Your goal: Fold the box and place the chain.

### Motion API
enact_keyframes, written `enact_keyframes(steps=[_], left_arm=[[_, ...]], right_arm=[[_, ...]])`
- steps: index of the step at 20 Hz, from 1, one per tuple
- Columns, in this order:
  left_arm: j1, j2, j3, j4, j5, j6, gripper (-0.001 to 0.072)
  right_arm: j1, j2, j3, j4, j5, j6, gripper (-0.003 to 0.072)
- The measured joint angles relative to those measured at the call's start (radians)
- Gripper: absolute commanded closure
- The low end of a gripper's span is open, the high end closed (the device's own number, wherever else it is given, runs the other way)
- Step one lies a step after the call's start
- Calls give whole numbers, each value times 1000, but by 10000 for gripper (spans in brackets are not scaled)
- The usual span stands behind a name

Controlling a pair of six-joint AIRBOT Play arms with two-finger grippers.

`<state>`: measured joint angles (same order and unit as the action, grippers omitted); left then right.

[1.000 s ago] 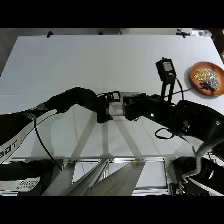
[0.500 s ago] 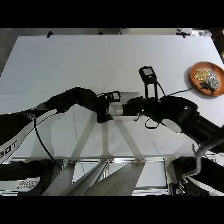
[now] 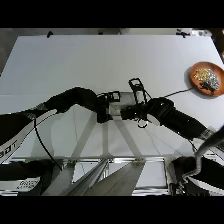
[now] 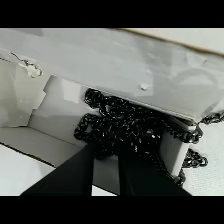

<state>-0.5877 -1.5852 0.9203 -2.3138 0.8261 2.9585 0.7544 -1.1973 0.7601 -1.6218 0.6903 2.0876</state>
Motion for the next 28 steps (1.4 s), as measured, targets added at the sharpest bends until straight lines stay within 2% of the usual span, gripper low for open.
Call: enact_keyframes(steps=[6,9,12,13,15,17,20,23,28], left_arm=[[0,0,0,0,0,0,362],[0,0,0,0,0,0,362],[0,0,0,0,0,0,362],[0,0,0,0,0,0,362],[0,0,0,0,0,0,362],[0,0,0,0,0,0,362],[0,0,0,0,0,0,362],[0,0,0,0,0,0,362],[0,0,0,0,0,0,362]], right_arm=[[0,8,0,-15,2,-3,493],[-6,89,0,-55,22,-6,495],[-45,209,0,-148,116,-6,493],[-76,247,0,-194,159,-6,474],[-164,300,0,-275,228,5,276],[-292,319,-8,-322,251,23,256],[-508,285,-23,-333,208,79,261],[-694,186,-30,-300,114,113,277],[-871,-27,-33,-274,-54,197,277]])
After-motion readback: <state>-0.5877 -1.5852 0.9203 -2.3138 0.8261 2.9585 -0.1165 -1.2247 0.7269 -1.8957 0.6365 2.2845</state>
